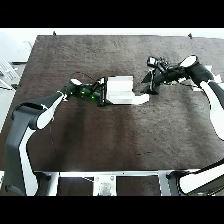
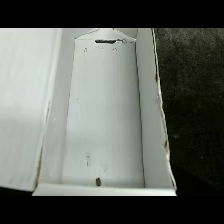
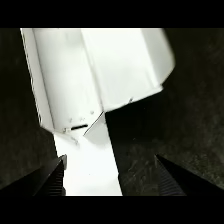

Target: Fold the box and place the chain.

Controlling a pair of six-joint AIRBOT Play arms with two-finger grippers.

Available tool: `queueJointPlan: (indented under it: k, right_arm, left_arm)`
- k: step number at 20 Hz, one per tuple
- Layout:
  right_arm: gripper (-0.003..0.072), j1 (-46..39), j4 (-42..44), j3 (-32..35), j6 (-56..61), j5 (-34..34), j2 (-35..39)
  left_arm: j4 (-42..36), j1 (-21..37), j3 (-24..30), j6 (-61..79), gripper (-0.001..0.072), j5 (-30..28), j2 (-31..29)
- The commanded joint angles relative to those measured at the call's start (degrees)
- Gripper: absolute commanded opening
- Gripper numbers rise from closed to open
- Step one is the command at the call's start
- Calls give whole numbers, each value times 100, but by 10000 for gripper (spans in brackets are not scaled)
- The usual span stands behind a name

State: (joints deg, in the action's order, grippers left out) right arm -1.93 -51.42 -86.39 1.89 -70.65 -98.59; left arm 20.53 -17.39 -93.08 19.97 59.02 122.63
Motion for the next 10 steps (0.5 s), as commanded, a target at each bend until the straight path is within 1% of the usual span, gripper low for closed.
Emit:
queueJointPlan:
  k: [1,3,6,7,8,10]
  right_arm:
    - [627,68,-264,374,-411,361,-33]
    - [627,192,-264,374,-413,505,-157]
    - [615,382,-264,376,-549,533,-308]
    - [523,439,-264,376,-562,533,-343]
    - [482,474,-264,376,-562,549,-363]
    - [482,509,-260,376,-560,643,-369]
  left_arm:
    - [2,-2,2,0,276,2,4]
    - [2,-2,2,0,275,2,4]
    - [2,-2,2,0,276,-2,4]
    - [2,0,2,0,275,0,4]
    - [2,-2,2,0,275,0,4]
    - [2,-2,2,0,275,0,4]
